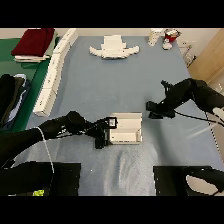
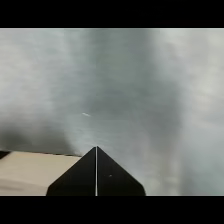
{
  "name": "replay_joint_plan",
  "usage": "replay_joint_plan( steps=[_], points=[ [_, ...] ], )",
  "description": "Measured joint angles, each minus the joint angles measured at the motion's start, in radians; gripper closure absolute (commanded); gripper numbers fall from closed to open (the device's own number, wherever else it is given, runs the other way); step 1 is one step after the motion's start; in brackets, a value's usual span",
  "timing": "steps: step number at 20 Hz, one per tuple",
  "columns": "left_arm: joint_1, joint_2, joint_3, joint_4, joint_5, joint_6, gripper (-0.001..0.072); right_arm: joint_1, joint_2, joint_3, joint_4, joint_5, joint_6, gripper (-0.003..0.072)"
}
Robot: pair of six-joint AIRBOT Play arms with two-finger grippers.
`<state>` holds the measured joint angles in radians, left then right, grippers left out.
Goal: Fold the box.
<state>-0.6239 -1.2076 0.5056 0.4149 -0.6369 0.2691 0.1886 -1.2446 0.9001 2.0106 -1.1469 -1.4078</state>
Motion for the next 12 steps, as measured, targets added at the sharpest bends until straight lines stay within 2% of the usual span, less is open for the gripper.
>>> replay_joint_plan(
  steps=[2,5,9,12],
  points=[
    [0.0,0.0,0.0,0.0,0.0,0.0,0.0264,-0.047,-0.095,0.03,0.194,-0.012,-0.209,0.0683],
    [0.0,0.0,0.0,0.0,0.0,0.0,0.0264,-0.061,-0.18,0.071,0.384,-0.091,-0.454,0.0683],
    [0.0,0.0,0.0,0.0,0.0,0.0,0.0264,-0.024,-0.197,0.077,0.485,-0.185,-0.656,0.0683],
    [0.0,0.0,0.0,0.0,0.0,0.0,0.0265,0.037,-0.146,0.025,0.51,-0.196,-0.755,0.0683]
  ],
)
